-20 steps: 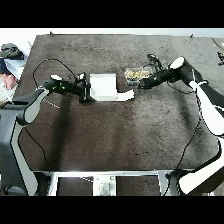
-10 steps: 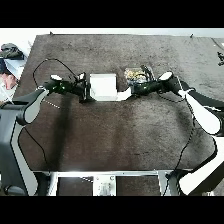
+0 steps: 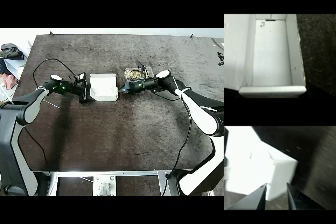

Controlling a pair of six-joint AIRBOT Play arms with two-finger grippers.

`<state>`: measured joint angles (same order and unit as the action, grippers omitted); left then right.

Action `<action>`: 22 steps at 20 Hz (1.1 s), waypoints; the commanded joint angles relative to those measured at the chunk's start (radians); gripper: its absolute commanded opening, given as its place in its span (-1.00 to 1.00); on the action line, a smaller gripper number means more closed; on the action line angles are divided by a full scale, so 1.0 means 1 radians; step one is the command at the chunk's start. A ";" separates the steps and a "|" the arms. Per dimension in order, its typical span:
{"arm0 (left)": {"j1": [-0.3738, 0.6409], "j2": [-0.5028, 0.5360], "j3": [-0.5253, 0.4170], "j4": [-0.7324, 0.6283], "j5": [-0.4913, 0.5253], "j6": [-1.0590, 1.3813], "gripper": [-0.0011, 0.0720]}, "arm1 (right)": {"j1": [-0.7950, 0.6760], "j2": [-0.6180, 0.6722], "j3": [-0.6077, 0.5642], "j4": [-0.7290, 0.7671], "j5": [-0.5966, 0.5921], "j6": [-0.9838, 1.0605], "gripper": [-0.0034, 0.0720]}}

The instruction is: Fold the box and place the chain.

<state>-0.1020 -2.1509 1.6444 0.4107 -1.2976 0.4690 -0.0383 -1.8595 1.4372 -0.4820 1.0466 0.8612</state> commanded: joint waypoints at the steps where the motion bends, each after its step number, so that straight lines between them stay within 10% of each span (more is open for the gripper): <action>1: 0.000 -0.001 0.000 0.000 0.000 0.000 -0.02 | 0.031 -0.001 0.060 -0.093 0.000 0.064 -0.08; 7: 0.000 -0.001 0.000 0.000 0.000 0.000 -0.02 | 0.112 -0.003 0.158 -0.338 0.000 0.215 0.28; 22: 0.000 -0.001 0.000 0.000 0.000 0.000 -0.02 | 0.228 -0.031 0.214 -0.624 -0.094 0.424 0.28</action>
<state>-0.1017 -2.1509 1.6444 0.4107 -1.2968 0.4686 0.1734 -1.8889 1.6501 -1.0210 0.9749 1.2243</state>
